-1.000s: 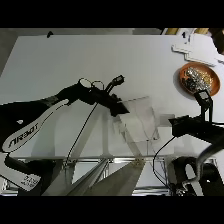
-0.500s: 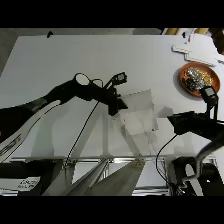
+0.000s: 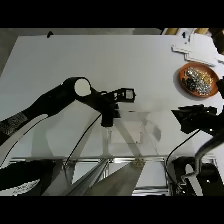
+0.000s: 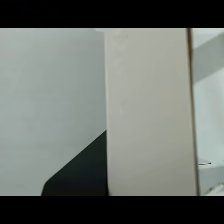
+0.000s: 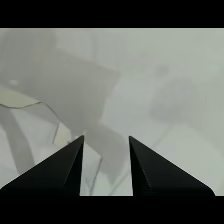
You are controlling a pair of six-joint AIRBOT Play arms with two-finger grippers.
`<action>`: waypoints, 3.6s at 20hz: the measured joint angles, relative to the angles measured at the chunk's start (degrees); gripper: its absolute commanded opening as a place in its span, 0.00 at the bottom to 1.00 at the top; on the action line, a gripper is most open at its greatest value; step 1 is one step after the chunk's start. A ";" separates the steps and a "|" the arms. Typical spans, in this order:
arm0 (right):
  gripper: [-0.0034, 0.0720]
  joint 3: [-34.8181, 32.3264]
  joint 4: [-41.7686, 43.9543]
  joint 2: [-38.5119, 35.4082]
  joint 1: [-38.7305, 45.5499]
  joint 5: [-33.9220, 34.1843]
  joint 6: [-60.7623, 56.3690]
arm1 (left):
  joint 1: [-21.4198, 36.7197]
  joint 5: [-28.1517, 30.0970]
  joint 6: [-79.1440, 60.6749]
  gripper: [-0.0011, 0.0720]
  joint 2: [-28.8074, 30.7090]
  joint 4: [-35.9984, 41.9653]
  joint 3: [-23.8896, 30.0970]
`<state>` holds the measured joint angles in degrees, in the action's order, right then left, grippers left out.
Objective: Fold the box and place the chain.
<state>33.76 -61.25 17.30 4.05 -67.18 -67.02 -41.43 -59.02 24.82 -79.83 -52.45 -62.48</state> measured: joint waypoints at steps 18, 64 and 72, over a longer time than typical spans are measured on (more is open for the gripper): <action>0.47 0.20 1.86 -0.07 -0.02 -4.37 2.62 | -2.40 18.80 -25.31 0.02 3.45 12.09 17.94; 0.46 0.17 1.73 -0.09 -0.02 -5.81 10.34 | -0.20 18.51 -11.74 0.03 -1.44 2.67 12.68; 0.07 -1.75 9.22 0.15 -0.02 -8.09 16.87 | -0.20 18.51 -11.76 0.03 -1.44 2.62 12.68</action>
<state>32.01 -52.03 17.45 4.03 -75.26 -50.15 -41.63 -40.51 13.06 -81.28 -49.82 -49.80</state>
